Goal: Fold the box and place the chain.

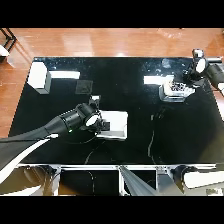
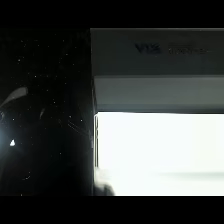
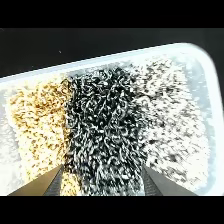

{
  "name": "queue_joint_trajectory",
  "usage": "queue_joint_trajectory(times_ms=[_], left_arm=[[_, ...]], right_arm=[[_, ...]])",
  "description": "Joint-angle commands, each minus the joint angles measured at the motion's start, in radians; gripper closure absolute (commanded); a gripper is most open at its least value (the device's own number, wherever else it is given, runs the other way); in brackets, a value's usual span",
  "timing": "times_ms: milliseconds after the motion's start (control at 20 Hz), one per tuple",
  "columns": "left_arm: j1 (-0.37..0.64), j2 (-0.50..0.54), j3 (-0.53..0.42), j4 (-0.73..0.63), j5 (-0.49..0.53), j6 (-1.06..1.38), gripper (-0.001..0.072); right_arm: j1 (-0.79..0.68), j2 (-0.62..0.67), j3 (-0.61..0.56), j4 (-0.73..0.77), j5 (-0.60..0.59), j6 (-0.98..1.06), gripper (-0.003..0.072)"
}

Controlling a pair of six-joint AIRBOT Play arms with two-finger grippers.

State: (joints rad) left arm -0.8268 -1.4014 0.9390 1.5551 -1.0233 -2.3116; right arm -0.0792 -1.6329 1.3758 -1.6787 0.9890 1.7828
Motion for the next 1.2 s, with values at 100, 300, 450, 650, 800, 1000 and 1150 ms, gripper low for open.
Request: queue_joint_trajectory(times_ms=[100,300,450,650,800,1000,1150], left_arm=[[0.001,0.000,0.000,0.000,0.002,0.000,0.0693],[0.001,0.000,0.000,0.000,0.002,0.000,0.0693],[0.001,0.000,0.000,0.000,0.002,0.000,0.0692],[0.001,0.000,0.000,0.000,0.001,0.000,0.0692],[0.001,0.000,0.000,0.000,0.002,0.000,0.0693],[0.001,0.000,0.001,0.000,0.001,0.000,0.0693],[0.010,0.000,0.001,0.000,0.005,-0.018,0.0693]], right_arm=[[-0.004,-0.085,0.026,0.012,-0.005,-0.011,0.0161],[-0.004,-0.105,0.026,0.021,-0.017,-0.011,0.0262],[-0.004,-0.106,0.030,0.021,-0.006,-0.011,0.0572],[-0.004,-0.095,0.093,0.023,0.060,-0.043,0.0666],[-0.004,-0.037,0.135,0.022,0.073,-0.092,0.0667],[-0.013,0.067,0.138,0.029,0.084,-0.129,0.0667],[-0.026,0.152,0.137,0.113,0.130,-0.178,0.0667]])
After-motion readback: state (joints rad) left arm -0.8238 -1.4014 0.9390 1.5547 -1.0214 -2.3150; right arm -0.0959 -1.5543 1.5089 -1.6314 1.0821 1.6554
